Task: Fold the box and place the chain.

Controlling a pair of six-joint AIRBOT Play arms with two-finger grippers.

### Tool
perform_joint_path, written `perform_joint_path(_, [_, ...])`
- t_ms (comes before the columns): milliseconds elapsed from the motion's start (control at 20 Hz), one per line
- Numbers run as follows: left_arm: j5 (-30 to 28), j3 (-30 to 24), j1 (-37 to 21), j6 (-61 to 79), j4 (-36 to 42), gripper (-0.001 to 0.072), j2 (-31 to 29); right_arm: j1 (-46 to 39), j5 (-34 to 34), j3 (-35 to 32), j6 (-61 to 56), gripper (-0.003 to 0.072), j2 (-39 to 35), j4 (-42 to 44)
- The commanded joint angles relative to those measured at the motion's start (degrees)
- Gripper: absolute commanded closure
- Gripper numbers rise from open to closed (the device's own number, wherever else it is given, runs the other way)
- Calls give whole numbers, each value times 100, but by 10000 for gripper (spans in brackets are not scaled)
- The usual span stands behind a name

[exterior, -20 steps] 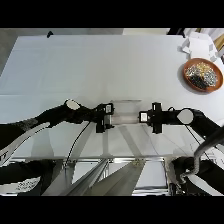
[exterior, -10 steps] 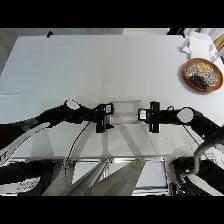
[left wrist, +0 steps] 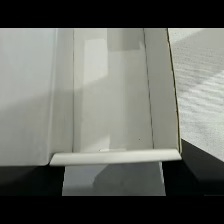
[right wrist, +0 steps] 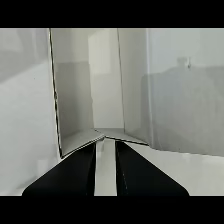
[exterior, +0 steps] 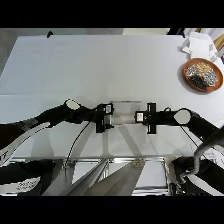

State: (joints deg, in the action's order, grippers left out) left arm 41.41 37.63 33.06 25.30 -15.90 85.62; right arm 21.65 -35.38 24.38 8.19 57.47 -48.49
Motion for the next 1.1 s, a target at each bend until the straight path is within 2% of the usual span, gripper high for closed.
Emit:
perform_joint_path(0, [-2, 0, 0, -2, 4, 390, -4, 20, 55, 0, 155, 572, 4, 289])
perform_joint_path(250, [-2, 0, 0, -2, 4, 390, -4, 192, 52, 0, 286, 566, 83, 463])
perform_joint_path(300, [-2, 0, 0, -2, 2, 390, -4, 236, 79, 0, 286, 543, 144, 461])
perform_joint_path(350, [-2, 0, 0, -2, 4, 390, -4, 258, 151, 0, 284, 483, 197, 461])
perform_joint_path(450, [-4, 0, 0, -2, 2, 390, -2, 256, 251, 0, 284, 447, 256, 461])
perform_joint_path(550, [-4, 0, 0, -2, 4, 390, -4, 256, 337, 0, 284, 238, 254, 463])
perform_joint_path(700, [-2, 0, 0, -2, 4, 390, -2, 258, 350, 0, 284, 235, 256, 463])
perform_joint_path(750, [-4, 0, 0, 0, 4, 390, -2, 256, 350, 0, 282, 247, 256, 463])
perform_joint_path(800, [-4, 0, 0, -2, 4, 390, -4, 256, 326, 0, 280, 366, 254, 463])
perform_joint_path(900, [-4, 0, 0, -2, 4, 390, -4, 256, 225, 0, 234, 674, 245, 452])
perform_joint_path(1050, [-4, 0, 0, -2, 4, 390, -4, 249, -155, 0, 157, 671, 39, 219])
